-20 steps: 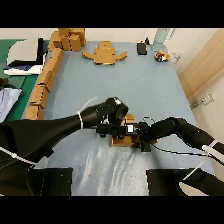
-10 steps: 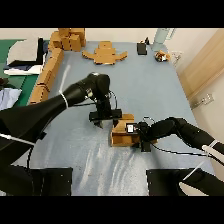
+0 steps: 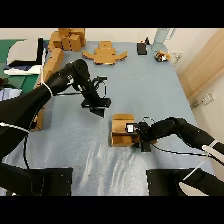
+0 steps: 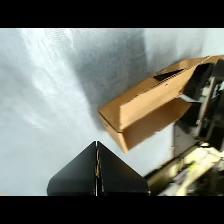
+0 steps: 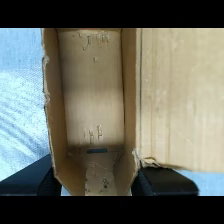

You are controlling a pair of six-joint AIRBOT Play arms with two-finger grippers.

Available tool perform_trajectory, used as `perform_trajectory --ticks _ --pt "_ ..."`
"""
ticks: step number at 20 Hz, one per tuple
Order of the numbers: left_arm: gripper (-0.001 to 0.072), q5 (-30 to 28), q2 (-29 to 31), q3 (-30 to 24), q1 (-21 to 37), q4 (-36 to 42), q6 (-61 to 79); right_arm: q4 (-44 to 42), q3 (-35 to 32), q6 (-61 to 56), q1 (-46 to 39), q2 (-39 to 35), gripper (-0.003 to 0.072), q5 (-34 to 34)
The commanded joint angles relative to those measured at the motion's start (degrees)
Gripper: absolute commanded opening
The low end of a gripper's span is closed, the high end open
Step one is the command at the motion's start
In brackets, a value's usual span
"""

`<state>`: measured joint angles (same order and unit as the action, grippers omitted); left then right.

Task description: Fold the box.

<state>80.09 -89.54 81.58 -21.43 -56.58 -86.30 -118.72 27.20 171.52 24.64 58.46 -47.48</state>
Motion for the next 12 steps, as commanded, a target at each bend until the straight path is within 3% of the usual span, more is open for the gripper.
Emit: perform_trajectory --ticks 1,5,9,11,12 --pt "0.0009 -3.1 0.3 -1.0 1.4 -4.0 20.0 0.0 0.0 0.0 0.0 0.0 0.0495 0.0" --pt "0.0008 -8.7 6.3 -12.9 1.2 -2.1 36.1 0.0 0.0 0.0 0.0 0.0 0.0495 0.0" --pt "0.0007 -21.8 18.2 -31.1 1.1 2.9 49.9 0.0 0.0 0.0 0.0 0.0 0.0495 0.0" --pt "0.0013 -29.6 22.6 -38.8 1.1 7.5 64.7 0.0 0.0 0.0 0.0 0.0 0.0495 0.0" --pt "0.0118 -31.3 23.5 -41.6 1.0 10.8 74.2 0.0 0.0 0.0 0.0 0.0 0.0496 0.0"
